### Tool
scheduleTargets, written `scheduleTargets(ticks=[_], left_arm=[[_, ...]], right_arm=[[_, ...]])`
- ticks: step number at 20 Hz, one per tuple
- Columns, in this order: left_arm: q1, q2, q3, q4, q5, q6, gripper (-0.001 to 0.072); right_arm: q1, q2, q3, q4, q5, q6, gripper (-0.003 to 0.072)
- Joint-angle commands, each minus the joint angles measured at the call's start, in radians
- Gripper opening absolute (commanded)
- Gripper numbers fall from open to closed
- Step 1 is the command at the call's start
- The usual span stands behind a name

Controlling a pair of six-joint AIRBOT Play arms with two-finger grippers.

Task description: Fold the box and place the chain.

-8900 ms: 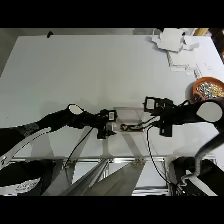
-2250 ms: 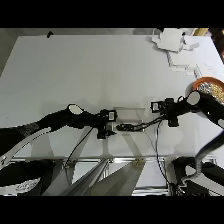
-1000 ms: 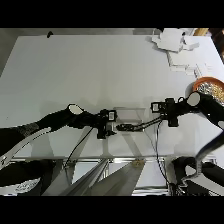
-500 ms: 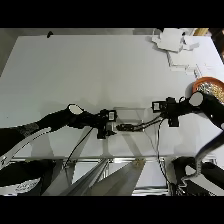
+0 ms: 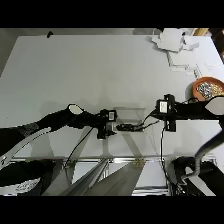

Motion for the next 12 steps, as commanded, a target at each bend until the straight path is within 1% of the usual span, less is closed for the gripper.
scheduleTargets(ticks=[1, 7, 10, 12], left_arm=[[0.000, 0.000, 0.000, 0.000, 0.000, 0.000, 0.0334], [0.000, 0.000, 0.000, 0.000, 0.000, 0.000, 0.0334], [0.000, 0.000, 0.000, 0.000, 0.000, 0.000, 0.0334], [0.000, 0.000, 0.000, 0.000, 0.000, 0.000, 0.0334]], right_arm=[[0.128, 0.043, 0.001, 0.062, 0.024, 0.005, 0.0021], [0.283, 0.039, 0.001, 0.095, -0.117, 0.005, 0.0021], [0.312, 0.013, 0.001, 0.102, -0.166, 0.007, 0.0021], [0.326, -0.014, 0.001, 0.151, -0.183, 0.003, 0.0021]])
